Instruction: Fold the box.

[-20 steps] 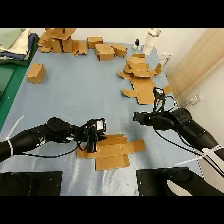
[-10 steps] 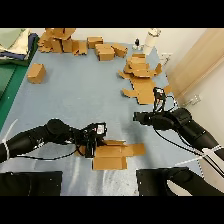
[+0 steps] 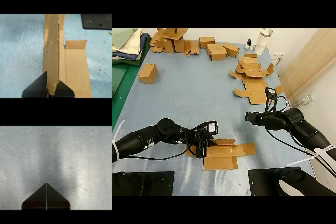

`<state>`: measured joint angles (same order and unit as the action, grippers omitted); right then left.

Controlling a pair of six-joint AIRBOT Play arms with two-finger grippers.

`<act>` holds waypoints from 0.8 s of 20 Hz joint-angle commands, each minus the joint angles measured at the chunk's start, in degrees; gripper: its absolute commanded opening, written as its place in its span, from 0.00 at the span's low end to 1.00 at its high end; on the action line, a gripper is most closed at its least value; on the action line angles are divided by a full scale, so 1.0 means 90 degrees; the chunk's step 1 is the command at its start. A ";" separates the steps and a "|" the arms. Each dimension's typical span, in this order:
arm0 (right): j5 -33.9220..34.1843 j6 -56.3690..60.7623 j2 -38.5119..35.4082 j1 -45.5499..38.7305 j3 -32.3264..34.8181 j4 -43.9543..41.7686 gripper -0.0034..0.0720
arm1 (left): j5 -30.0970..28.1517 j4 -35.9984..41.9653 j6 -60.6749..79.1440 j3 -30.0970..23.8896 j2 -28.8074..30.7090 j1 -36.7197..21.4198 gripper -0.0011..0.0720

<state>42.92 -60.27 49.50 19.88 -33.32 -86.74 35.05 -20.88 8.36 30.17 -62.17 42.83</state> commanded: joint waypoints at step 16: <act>0.0027 -0.0095 0.0002 0.0000 -0.0005 -0.0005 0.05 | -0.0087 -0.0117 -0.0216 0.0080 -0.0197 -0.0005 0.03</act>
<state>43.13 -61.10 49.50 19.88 -33.32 -86.76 33.30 -21.93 6.81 30.70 -63.90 42.76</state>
